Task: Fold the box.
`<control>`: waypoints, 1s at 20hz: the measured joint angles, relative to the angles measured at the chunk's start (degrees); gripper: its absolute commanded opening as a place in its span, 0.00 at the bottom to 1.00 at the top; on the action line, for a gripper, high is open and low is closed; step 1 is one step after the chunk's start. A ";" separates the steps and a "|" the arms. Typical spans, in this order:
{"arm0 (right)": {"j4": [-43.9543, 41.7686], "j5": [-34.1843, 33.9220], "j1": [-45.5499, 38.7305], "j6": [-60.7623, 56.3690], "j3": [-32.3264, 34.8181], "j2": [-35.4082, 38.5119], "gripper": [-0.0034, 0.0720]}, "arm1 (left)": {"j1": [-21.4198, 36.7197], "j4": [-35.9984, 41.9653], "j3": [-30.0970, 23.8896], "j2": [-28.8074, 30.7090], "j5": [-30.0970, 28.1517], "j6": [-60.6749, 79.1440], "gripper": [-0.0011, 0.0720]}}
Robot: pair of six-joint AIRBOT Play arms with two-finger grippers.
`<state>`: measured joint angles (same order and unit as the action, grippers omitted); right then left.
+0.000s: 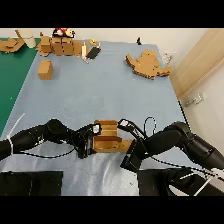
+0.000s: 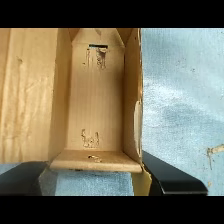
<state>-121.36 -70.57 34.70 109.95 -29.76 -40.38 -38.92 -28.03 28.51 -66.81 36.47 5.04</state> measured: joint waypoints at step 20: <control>-5.44 29.31 -0.02 -25.07 -0.59 -7.76 0.05 | -0.02 -0.02 0.00 0.00 0.07 0.00 0.85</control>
<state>-126.80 -41.25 34.68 84.88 -30.35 -48.14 -38.94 -28.05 28.51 -66.81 36.53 5.04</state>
